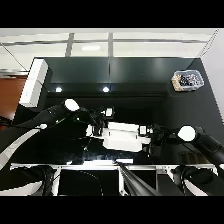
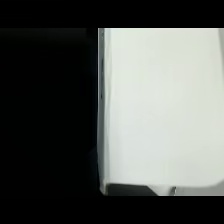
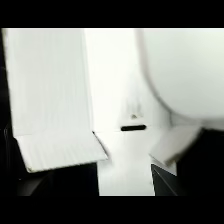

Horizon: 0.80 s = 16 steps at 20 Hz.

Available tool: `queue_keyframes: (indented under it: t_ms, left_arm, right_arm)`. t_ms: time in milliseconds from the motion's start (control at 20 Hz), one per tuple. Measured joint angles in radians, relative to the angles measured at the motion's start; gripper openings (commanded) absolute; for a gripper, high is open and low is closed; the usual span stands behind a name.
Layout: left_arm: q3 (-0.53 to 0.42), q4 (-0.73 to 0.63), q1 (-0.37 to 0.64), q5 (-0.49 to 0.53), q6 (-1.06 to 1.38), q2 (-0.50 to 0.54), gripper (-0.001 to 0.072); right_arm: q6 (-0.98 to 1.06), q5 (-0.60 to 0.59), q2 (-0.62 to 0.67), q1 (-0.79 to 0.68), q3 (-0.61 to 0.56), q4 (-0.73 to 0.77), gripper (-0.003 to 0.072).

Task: Fold the box and place the chain.

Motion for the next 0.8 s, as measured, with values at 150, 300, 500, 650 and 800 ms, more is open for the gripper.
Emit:
queue_keyframes:
  t_ms: [150,300,500,650,800]
  left_arm:
    - [0.000,0.000,0.000,-0.001,-0.005,0.000,0.0024]
    - [0.000,0.000,0.000,-0.002,-0.008,0.000,0.0024]
    - [0.000,0.002,0.000,-0.003,-0.008,0.000,0.0024]
    - [0.000,0.002,0.000,-0.003,-0.008,0.000,0.0024]
    - [0.000,0.001,0.000,-0.002,-0.014,0.000,0.0024]
  right_arm:
    - [-0.014,-0.012,-0.012,0.038,0.000,0.031,0.0706]
    - [-0.022,-0.056,-0.016,0.072,0.000,0.068,0.0705]
    - [-0.024,-0.095,-0.018,0.089,0.000,0.129,0.0705]
    - [-0.020,-0.112,-0.018,0.092,0.000,0.148,0.0705]
    - [-0.021,-0.115,-0.018,0.092,0.008,0.151,0.0705]
